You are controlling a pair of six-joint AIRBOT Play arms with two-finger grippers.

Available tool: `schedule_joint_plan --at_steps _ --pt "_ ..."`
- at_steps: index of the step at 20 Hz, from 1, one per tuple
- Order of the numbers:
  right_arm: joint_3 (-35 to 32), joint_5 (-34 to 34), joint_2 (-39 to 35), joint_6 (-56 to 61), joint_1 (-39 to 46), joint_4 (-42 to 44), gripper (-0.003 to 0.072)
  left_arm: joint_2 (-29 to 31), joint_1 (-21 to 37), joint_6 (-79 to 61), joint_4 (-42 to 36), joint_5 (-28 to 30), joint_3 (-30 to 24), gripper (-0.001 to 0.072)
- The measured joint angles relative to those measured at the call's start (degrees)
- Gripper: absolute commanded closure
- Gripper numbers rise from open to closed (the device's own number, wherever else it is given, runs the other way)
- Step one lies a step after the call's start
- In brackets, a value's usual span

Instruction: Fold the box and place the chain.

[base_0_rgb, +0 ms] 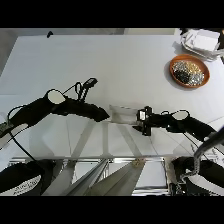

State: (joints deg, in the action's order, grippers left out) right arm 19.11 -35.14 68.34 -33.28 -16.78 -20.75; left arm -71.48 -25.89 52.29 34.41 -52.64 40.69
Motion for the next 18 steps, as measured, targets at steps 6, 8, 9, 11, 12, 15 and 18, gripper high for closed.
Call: schedule_joint_plan --at_steps 6,8,9,11,12,15,18 --pt "0.0 0.02 0.0 0.0 0.0 0.0 0.0345 0.9 5.42 5.14 7.37 -5.31 0.02 0.0519" --pt "0.0 0.0 0.0 0.0 0.0 -0.02 0.0345 0.15 6.78 6.47 8.66 -5.51 0.0 0.0606" --pt "0.0 0.0 0.0 0.0 0.0 0.0 0.0345 -0.39 7.28 6.97 9.11 -5.6 0.0 0.0607" --pt "0.0 0.02 0.0 0.0 0.0 -0.02 0.0345 -1.79 7.78 7.78 9.66 -5.4 0.0 0.0606" --pt "0.0 0.0 0.0 0.0 0.0 -0.02 0.0345 -2.54 7.91 7.96 9.79 -5.33 0.02 0.0606" --pt "0.0 0.0 0.0 0.0 0.0 -0.02 0.0345 -3.67 8.13 8.37 10.12 -5.18 0.02 0.0602" --pt "0.0 0.0 0.0 -0.02 0.0 -0.02 0.0345 -2.34 8.33 8.35 9.27 -5.11 0.0 0.06"
